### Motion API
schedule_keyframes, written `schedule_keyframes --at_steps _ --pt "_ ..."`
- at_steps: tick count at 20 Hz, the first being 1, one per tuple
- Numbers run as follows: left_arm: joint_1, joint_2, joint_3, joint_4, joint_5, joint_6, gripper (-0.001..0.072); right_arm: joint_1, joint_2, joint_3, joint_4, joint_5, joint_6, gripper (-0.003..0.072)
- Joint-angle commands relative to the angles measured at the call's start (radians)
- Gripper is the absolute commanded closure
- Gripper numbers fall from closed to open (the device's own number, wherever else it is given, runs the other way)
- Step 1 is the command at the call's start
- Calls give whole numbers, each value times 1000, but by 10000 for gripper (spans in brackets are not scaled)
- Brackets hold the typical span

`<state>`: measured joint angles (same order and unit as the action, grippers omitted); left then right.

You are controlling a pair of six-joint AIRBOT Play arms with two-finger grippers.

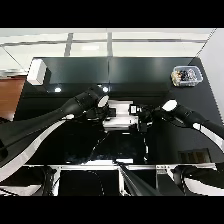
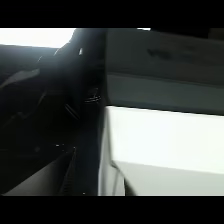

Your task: Fold the box and place the chain.

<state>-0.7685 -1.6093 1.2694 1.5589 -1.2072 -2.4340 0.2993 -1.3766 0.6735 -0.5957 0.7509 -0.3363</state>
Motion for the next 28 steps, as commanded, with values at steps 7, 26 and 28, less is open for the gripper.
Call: schedule_keyframes --at_steps 7,26,28 --pt "-4 -7 3 -5 14 2 612 1 0 0 0 0 0 527" --pt "1 -5 5 -1 27 119 686 -23 154 1 -55 72 9 233" --pt "1 -5 5 -1 27 119 685 -15 154 1 -13 78 16 507"
